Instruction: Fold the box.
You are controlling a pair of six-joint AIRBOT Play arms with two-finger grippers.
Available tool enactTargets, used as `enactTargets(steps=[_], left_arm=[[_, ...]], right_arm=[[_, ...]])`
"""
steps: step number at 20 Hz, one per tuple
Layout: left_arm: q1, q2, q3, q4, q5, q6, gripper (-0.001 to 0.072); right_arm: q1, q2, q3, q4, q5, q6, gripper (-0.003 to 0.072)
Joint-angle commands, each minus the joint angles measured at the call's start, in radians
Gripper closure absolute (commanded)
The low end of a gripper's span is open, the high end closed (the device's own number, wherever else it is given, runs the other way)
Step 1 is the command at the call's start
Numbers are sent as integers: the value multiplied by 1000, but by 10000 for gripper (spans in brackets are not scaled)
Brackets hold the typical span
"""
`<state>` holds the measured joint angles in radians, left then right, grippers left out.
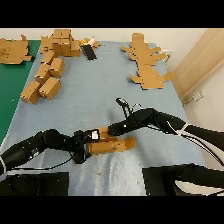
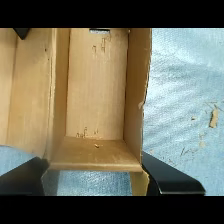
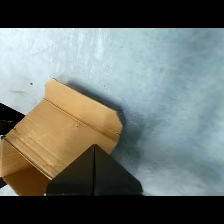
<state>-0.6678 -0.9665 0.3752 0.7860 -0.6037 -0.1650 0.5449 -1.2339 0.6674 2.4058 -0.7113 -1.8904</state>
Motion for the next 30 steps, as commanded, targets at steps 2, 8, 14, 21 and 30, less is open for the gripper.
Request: enactTargets(steps=[2, 8, 14, 21, 30], left_arm=[[0, 0, 0, 0, 1, 0, 285], [0, 0, 0, 0, 2, 0, 285], [0, 0, 0, 0, 2, 0, 285], [0, 0, 0, 0, 1, 0, 285], [0, 0, 0, 0, 2, 0, 285]], right_arm=[[-70, 89, 29, -78, -73, -3, 686], [-150, 314, 57, -288, -310, -5, 682], [-43, 497, -129, -292, -443, -273, 682], [26, 402, -211, -340, -80, -740, 117], [85, 254, -192, -211, 11, -894, 117]])
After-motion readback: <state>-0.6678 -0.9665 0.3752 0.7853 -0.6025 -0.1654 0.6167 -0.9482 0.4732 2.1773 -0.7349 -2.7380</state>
